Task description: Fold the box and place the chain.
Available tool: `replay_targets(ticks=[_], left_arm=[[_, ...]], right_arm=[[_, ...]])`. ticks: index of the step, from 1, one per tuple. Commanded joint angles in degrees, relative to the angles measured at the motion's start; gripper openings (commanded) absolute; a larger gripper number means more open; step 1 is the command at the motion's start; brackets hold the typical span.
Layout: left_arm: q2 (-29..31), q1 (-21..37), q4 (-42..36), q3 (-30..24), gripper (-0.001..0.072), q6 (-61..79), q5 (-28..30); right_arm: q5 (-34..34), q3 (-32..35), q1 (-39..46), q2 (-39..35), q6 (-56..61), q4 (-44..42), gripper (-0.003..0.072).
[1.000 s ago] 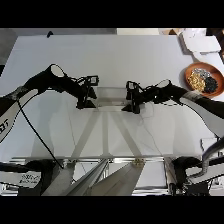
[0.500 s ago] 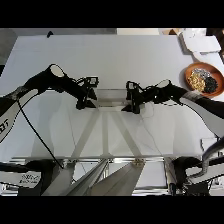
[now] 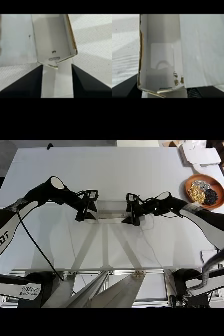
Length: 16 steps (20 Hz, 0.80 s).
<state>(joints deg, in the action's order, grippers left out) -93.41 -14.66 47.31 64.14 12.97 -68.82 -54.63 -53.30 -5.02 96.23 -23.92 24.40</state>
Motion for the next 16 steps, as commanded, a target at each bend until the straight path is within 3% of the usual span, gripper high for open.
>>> replay_targets(ticks=[1,5,14,15,16], left_arm=[[-0.04,0.04,-0.15,-0.02,0.032,1.01,-0.04],[-0.35,0.04,-0.15,-0.02,0.0267,1.27,0.04],[-0.46,-0.09,-2.38,-0.02,0.0262,2.47,2.19],[-0.48,-0.09,-3.06,-0.02,0.0201,2.49,2.16],[-0.48,-0.09,-3.19,-0.02,0.0078,2.49,2.14]], right_arm=[[-0.04,0.02,-0.02,0.04,0.04,0.0,0.0437],[-0.04,0.02,-0.02,0.04,0.04,0.0,0.0437],[-0.04,0.02,-0.02,0.04,0.04,0.0,0.0437],[-0.04,0.02,-0.02,0.04,0.04,0.0,0.0437],[-0.04,0.02,-0.02,0.04,0.04,0.0,0.0437]])
